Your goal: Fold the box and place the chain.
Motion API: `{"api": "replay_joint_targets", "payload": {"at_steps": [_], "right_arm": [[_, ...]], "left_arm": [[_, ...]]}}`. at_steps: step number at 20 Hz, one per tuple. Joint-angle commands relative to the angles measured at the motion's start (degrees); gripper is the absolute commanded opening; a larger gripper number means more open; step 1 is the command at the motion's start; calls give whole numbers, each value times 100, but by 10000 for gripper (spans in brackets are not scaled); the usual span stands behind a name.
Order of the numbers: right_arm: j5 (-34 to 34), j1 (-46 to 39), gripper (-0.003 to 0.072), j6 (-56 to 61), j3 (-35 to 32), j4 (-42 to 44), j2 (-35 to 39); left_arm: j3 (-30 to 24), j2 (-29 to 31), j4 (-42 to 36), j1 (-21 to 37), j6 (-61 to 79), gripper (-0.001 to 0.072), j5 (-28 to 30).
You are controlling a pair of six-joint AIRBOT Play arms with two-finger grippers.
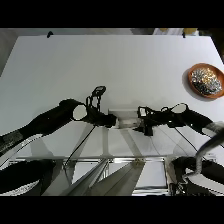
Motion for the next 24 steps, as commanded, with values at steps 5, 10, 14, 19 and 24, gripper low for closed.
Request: {"api": "replay_joint_targets", "payload": {"at_steps": [5, 10, 14, 19, 24], "right_arm": [[4, 2, 336, 2, -2, 2, 0], [2, 2, 336, 2, -2, 4, 0], [4, 2, 336, 2, -2, 2, 0], [4, 2, 336, 2, -2, 2, 0], [4, 2, 336, 2, -2, 4, 0]], "left_arm": [[789, -699, 1080, -306, -1248, 379, -946], [1392, -981, 1626, -389, -2249, 360, -1755], [1797, -1252, 1801, -564, -2804, 331, -1762], [1853, -1657, 1860, -780, -3355, 310, -1764], [1853, -1696, 1888, -793, -3366, 103, -1768]]}}
